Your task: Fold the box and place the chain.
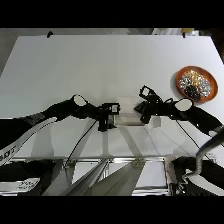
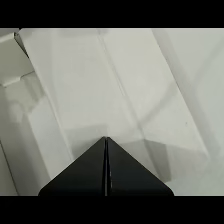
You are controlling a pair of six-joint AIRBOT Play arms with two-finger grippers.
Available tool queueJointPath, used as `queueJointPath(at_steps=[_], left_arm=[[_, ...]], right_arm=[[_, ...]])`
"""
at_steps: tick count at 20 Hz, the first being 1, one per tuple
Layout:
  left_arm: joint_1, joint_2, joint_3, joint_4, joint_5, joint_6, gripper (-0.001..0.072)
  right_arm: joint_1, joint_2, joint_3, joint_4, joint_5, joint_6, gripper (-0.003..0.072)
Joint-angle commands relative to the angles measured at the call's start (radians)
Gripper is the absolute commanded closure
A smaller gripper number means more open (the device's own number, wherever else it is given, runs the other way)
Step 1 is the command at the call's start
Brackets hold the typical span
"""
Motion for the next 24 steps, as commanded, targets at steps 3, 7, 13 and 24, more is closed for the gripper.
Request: queueJointPath(at_steps=[3, 7, 13, 24], left_arm=[[0.001, 0.001, 0.000, 0.002, -0.003, 0.003, 0.0502], [0.001, 0.001, 0.000, 0.002, -0.003, 0.003, 0.0502], [0.001, 0.001, 0.000, 0.002, -0.003, 0.003, 0.0502], [0.000, 0.001, 0.000, 0.002, -0.003, 0.003, 0.0502]], right_arm=[[0.003, 0.064, 0.004, -0.053, 0.019, 0.063, 0.0672], [0.003, 0.236, 0.005, -0.090, 0.079, 0.062, 0.0672], [0.003, 0.382, 0.005, -0.426, 0.302, 0.143, 0.0671], [0.003, 0.266, -0.002, -0.529, 0.388, 0.000, 0.0377]])
